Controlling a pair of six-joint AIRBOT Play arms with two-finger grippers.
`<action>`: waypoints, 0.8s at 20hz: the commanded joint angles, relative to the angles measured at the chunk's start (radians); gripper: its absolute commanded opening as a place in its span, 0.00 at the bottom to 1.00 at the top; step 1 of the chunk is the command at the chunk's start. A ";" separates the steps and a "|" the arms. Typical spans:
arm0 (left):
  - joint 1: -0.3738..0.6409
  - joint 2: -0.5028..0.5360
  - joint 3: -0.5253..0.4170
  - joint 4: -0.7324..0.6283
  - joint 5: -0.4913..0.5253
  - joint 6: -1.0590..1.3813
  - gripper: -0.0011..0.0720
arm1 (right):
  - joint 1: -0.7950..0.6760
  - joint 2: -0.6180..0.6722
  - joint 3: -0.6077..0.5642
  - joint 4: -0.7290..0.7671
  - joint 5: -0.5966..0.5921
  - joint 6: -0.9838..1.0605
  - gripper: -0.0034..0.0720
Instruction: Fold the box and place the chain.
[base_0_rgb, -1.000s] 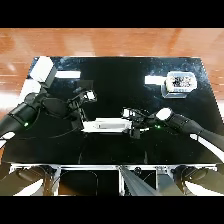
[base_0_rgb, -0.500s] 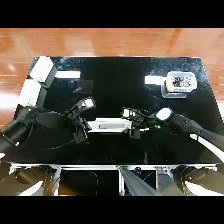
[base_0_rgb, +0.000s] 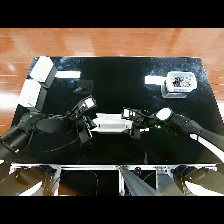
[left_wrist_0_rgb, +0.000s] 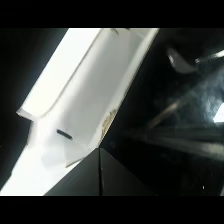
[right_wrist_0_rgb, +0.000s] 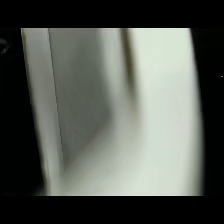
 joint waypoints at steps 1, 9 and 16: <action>-0.006 -0.009 -0.002 -0.034 -0.094 0.000 0.05 | 0.001 0.000 0.001 0.001 0.001 0.000 0.78; -0.148 -0.130 -0.002 -0.035 -0.317 0.000 0.05 | 0.001 0.000 0.001 0.001 0.001 0.000 0.78; -0.206 -0.202 -0.002 -0.036 -0.696 -0.003 0.05 | 0.001 0.000 0.001 0.000 0.001 0.000 0.78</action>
